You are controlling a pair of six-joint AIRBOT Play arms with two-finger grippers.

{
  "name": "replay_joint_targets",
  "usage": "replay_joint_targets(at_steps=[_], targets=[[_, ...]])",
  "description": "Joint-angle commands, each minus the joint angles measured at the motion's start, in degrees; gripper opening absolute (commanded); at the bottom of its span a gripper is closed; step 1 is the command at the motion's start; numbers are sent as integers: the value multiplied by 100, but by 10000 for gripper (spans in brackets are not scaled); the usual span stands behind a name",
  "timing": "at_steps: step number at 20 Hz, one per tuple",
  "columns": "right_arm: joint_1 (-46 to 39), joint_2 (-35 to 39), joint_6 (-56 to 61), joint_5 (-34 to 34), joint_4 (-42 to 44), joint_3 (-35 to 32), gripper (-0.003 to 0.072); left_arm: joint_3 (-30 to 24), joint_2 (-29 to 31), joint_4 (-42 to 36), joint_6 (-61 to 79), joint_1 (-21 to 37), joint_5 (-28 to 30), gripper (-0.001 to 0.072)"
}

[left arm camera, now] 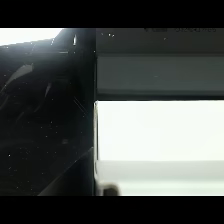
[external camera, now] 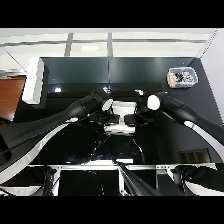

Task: Fold the box and place the chain.

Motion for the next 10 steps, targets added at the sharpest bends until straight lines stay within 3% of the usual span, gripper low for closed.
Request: replay_joint_targets(at_steps=[1,10], targets=[[396,-372,1187,660,-1202,568,356,7,-2,2,4,-2,-7,27],[446,-404,1895,697,-1198,577,356,7,-2,2,2,0,-4,27]])
